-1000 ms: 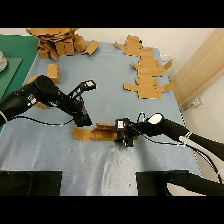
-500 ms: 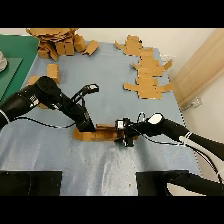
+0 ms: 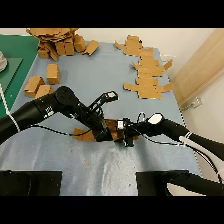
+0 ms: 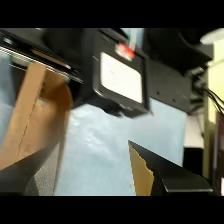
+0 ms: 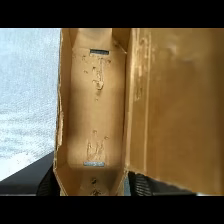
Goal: Fold the box.
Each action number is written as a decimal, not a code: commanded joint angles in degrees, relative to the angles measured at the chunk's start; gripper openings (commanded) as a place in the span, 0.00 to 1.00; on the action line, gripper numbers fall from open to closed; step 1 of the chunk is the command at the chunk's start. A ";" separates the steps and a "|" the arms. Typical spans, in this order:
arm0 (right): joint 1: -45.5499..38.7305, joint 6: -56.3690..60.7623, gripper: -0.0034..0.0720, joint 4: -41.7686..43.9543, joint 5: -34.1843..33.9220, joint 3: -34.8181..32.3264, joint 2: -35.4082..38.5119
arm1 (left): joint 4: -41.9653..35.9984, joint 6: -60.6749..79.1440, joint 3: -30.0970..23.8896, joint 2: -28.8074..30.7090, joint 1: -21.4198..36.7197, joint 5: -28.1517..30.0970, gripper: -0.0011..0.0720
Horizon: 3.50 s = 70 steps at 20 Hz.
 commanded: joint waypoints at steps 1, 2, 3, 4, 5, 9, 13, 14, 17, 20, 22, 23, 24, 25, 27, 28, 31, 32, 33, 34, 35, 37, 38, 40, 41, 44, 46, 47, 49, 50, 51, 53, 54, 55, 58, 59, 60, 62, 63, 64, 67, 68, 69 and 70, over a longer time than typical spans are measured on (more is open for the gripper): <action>0.04 0.02 0.68 0.00 0.04 -0.02 -0.02 | 0.04 -1.79 0.00 -0.04 -0.17 6.93 0.92; 0.04 0.02 0.68 0.00 0.04 0.00 -0.02 | 0.04 -1.73 0.02 -0.02 -0.15 7.08 0.92; 0.04 0.02 0.68 0.00 0.04 0.00 -0.02 | -0.04 -1.73 0.00 -0.02 -0.22 7.23 0.92; 0.04 0.02 0.68 0.00 0.04 0.00 -0.02 | 0.02 -1.70 0.00 -0.02 -0.26 7.48 0.92; 0.04 0.02 0.68 0.00 0.02 0.00 -0.02 | 0.02 -1.79 0.00 -0.02 -0.26 8.66 0.92; 0.04 0.02 0.68 0.00 0.02 0.00 -0.02 | 0.72 -1.09 0.00 -0.04 -0.24 10.29 0.65; 0.04 0.02 0.68 0.00 0.02 0.00 -0.02 | 3.56 -0.35 0.00 -0.85 -0.13 16.81 0.65; 0.04 0.02 0.68 0.00 0.02 0.00 -0.02 | 4.00 -0.28 0.00 -1.81 -0.13 17.79 0.64; 0.04 0.02 0.68 0.00 0.02 -0.02 -0.02 | 4.37 -0.17 0.02 -5.57 -0.04 17.90 0.31; 0.04 0.02 0.68 0.02 0.02 0.00 -0.02 | 4.28 0.74 0.02 -8.33 1.18 18.60 0.31; 0.04 0.02 0.68 0.00 0.02 0.00 -0.02 | 4.26 0.87 0.02 -9.09 3.21 18.40 0.31; 0.04 0.02 0.68 0.00 0.02 0.00 -0.02 | 4.26 0.87 0.02 -9.33 4.57 18.21 0.31; 0.04 0.02 0.68 0.00 0.02 0.00 -0.02 | 4.15 0.87 0.02 -9.44 5.90 17.79 0.31; 0.04 0.02 0.68 0.00 0.02 0.00 -0.02 | 3.45 0.90 0.02 -9.70 7.28 16.96 0.31; 0.04 0.02 0.68 0.00 0.02 0.00 -0.02 | 2.29 1.31 0.02 -10.54 8.76 14.12 0.31; 0.04 0.02 0.68 0.00 0.02 0.00 -0.02 | 2.36 1.38 0.02 -10.97 8.76 13.09 0.31; 0.04 0.02 0.68 0.00 0.02 0.00 -0.02 | 0.96 2.43 0.15 -12.24 7.96 12.85 0.31; 0.04 0.02 0.68 0.02 0.00 0.00 -0.02 | 0.24 2.75 0.42 -12.90 7.91 12.74 0.31; 0.04 0.02 0.68 0.02 0.00 0.00 -0.02 | -0.90 2.78 0.74 -13.81 7.89 12.66 0.31; 0.04 0.02 0.68 0.00 0.00 0.00 -0.02 | -1.31 2.75 1.27 -14.80 7.82 12.11 0.31; 0.04 0.02 0.68 0.02 0.00 0.00 -0.02 | -1.31 2.71 1.97 -15.85 7.78 11.21 0.31; 0.04 0.02 0.68 0.00 0.00 0.00 -0.02 | -1.27 2.25 2.89 -17.00 7.69 10.84 0.31; 0.04 0.02 0.68 0.02 0.00 0.00 -0.02 | -1.27 2.12 3.23 -17.14 7.72 10.84 0.31; 0.04 0.02 0.68 0.00 0.00 0.00 -0.02 | -1.25 1.40 3.98 -17.14 7.74 10.86 0.31; 0.04 0.02 0.68 0.00 0.00 0.00 -0.02 | -1.27 1.01 4.24 -17.11 7.74 10.75 0.31; 0.04 0.02 0.68 0.00 0.00 0.00 -0.02 | -1.01 1.05 4.28 -17.20 7.96 10.01 0.31; 0.04 0.02 0.68 0.00 -0.02 0.00 -0.02 | -1.27 1.03 4.31 -17.20 8.57 11.17 0.31; 0.04 0.02 0.68 0.00 0.00 0.00 -0.02 | -1.31 0.81 4.35 -17.20 9.18 11.54 0.31; 0.04 0.02 0.68 0.00 0.00 0.00 -0.02 | -1.46 1.05 4.72 -17.18 10.67 10.67 0.31; 0.04 0.02 0.68 0.00 0.00 0.00 -0.02 | -1.46 2.58 5.20 -17.05 11.37 8.94 0.31; 0.04 0.02 0.68 0.00 0.00 0.00 -0.02 | -1.49 6.19 5.64 -16.48 12.07 6.12 0.30; 0.04 0.02 0.68 0.00 0.00 0.00 -0.02 | -1.11 13.42 5.66 -13.38 13.62 1.75 0.04; 0.04 0.02 0.68 0.00 0.02 0.00 -0.02 | -0.94 14.88 5.66 -11.17 14.93 0.94 0.04; 0.04 0.02 0.68 0.00 0.00 -0.02 -0.02 | -0.72 16.48 5.66 -9.14 16.48 0.66 0.04; 0.04 0.02 0.68 0.00 0.00 0.00 -0.02 | 1.40 18.71 4.59 -3.32 22.62 -0.07 0.03; 0.04 0.02 0.68 0.00 0.00 0.00 -0.02 | 1.55 20.13 3.48 -1.66 24.81 -0.72 0.04; 0.04 0.02 0.68 0.00 0.00 0.00 -0.02 | 1.55 21.81 2.14 -0.48 26.49 -0.66 0.04; 0.04 0.02 0.68 0.00 0.00 -0.02 -0.02 | 1.55 26.25 -1.09 0.57 28.55 -0.57 0.04; 0.04 0.02 0.68 0.00 0.00 0.00 -0.02 | 1.53 28.06 -2.91 0.57 28.79 -0.24 0.04; 0.04 0.02 0.68 0.02 0.00 0.00 -0.02 | 1.49 30.88 -5.27 0.59 28.72 0.02 0.03; 0.04 0.02 0.68 0.00 0.00 0.00 -0.02 | 0.15 39.82 -13.66 2.64 26.43 4.07 0.03; 0.04 0.02 0.68 0.00 0.00 0.00 -0.02 | -1.55 43.89 -16.79 4.83 25.05 5.33 0.03; 0.04 0.02 0.68 0.02 0.02 -0.02 -0.02 | -3.54 48.46 -19.43 7.23 23.76 6.49 0.03; 0.04 0.02 0.68 0.02 0.00 -0.02 -0.02 | -5.22 53.29 -21.81 9.60 22.47 7.61 0.04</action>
